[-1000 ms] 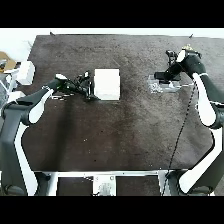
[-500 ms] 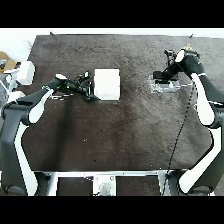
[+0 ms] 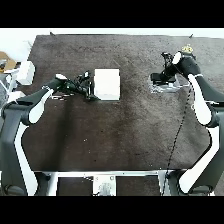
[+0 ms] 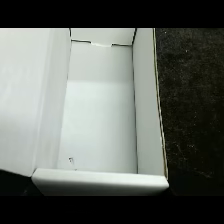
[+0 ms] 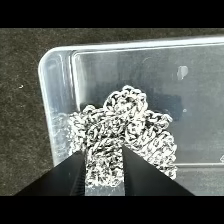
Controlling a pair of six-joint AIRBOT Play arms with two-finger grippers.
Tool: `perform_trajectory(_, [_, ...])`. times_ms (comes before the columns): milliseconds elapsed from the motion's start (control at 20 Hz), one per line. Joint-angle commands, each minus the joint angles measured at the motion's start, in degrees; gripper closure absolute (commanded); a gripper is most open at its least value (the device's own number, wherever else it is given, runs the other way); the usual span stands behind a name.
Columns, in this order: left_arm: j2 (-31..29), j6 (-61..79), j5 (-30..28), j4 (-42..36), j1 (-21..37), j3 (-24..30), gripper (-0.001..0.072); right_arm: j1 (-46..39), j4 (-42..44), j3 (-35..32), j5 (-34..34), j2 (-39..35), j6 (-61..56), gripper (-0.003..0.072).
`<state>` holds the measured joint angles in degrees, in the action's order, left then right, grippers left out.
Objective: Fold the box and place the chain.
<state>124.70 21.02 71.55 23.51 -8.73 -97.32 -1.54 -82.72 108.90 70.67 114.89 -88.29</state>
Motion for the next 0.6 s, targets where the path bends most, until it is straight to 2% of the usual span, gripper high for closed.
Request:
perform_trajectory(0, [0.0, 0.0, 0.0, 0.0, 0.0, 0.0, 0.0315, 0.0, 0.0, 0.0, 0.0, 0.4, 0.0, 0.0432])
perform_trajectory(50, [0.0, 0.0, 0.0, 0.0, 0.0, 0.0, 0.0315, 0.0, 0.0, 0.0, 0.0, 0.5, 0.0, 0.0436])
perform_trajectory(100, [0.0, 0.0, 0.0, 0.0, 0.0, 0.0, 0.0314, 0.0, -0.3, 0.0, -0.3, 0.5, 0.0, 0.054])
perform_trajectory(550, [0.0, 0.0, 0.0, 0.0, 0.0, 0.0, 0.0315, 0.0, -1.0, 0.0, -0.4, 1.0, -1.5, 0.0538])
